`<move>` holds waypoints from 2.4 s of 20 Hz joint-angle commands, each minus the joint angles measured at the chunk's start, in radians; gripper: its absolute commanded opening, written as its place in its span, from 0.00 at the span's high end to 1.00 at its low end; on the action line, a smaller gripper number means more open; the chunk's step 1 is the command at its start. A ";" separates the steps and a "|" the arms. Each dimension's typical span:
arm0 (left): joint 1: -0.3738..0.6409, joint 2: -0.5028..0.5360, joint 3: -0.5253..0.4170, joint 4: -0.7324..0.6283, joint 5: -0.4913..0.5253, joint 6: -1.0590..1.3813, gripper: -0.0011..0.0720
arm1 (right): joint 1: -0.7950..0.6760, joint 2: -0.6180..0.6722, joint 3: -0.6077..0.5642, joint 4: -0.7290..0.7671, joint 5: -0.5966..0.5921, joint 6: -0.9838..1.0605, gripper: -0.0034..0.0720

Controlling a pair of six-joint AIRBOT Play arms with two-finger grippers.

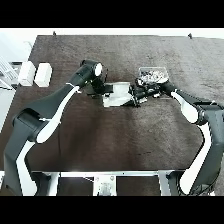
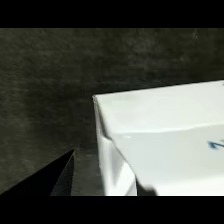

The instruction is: Fold the box and place the chain.

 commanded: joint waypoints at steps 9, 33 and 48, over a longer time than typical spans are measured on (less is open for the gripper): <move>-0.020 -0.081 0.114 0.040 -0.100 -0.017 0.41 | 0.000 0.000 0.000 0.000 0.000 0.000 0.32; -0.030 -0.109 0.114 0.095 -0.063 0.021 0.95 | 0.000 0.000 0.000 0.000 0.000 0.000 0.32; -0.010 0.047 0.135 -0.065 -0.350 0.462 0.08 | 0.000 0.000 0.000 0.000 0.000 0.000 0.32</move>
